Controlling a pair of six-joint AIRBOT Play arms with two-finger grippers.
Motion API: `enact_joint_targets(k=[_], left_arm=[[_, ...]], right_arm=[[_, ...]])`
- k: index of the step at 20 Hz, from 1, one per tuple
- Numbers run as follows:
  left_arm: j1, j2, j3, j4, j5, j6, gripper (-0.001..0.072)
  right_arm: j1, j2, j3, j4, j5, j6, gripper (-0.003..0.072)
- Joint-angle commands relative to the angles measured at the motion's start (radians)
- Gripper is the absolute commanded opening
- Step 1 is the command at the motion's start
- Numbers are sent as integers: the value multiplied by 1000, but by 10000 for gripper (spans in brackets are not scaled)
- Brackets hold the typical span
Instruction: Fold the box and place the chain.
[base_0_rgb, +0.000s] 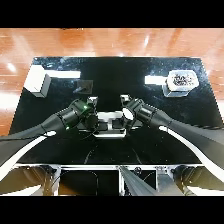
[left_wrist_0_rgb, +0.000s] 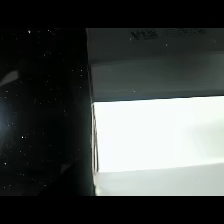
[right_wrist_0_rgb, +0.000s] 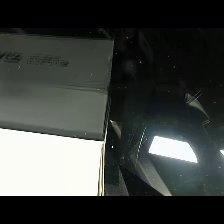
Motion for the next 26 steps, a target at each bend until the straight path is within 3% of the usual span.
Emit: enact_joint_targets(k=[1,12,13,14,26], left_arm=[[0,0,1,0,0,0,23],[0,0,1,0,0,0,23],[0,0,1,0,0,0,23],[0,0,1,0,0,0,23],[0,1,1,0,1,0,23]], right_arm=[[1,-2,0,0,-2,-1,247],[1,-2,0,26,18,-2,246],[1,-2,0,26,19,-2,185],[1,-2,0,26,18,-12,16],[1,6,0,53,26,-39,35]])
